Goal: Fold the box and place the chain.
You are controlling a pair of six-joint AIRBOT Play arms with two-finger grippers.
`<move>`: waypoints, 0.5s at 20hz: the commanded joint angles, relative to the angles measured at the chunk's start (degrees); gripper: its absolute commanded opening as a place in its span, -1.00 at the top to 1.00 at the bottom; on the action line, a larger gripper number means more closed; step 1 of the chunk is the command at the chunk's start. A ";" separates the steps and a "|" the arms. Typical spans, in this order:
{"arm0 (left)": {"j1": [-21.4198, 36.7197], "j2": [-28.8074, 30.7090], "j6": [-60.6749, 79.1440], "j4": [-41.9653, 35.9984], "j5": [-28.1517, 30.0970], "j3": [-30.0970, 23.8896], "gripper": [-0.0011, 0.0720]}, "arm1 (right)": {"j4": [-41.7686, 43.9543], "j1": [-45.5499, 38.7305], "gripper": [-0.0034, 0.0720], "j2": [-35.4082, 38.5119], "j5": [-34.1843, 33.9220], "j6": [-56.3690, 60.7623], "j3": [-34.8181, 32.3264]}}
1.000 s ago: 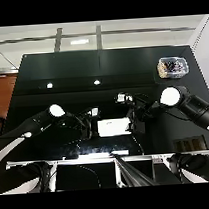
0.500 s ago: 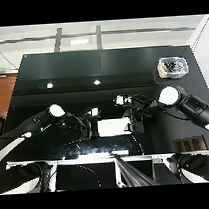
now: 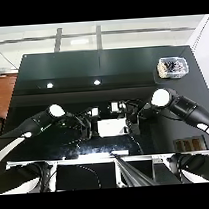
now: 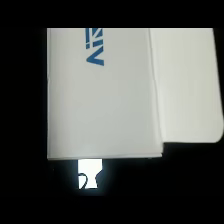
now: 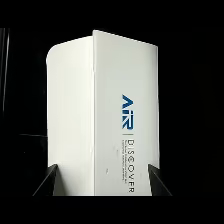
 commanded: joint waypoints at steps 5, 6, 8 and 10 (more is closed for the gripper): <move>-0.02 -0.04 0.02 0.02 0.00 0.00 -0.32 | -1.64 0.83 -0.96 -0.37 -2.19 -1.31 0.00; -0.02 -0.04 0.02 0.02 0.00 0.00 -0.32 | -1.64 0.81 -0.86 -0.37 -2.21 -1.11 0.00; -0.02 -0.04 0.00 0.02 0.00 0.00 -0.32 | -1.62 0.81 -0.56 -0.37 -2.16 -0.81 0.00; -0.02 -0.04 0.02 0.02 0.00 0.00 -0.32 | -1.62 0.81 -0.33 -0.37 -1.95 -0.61 0.00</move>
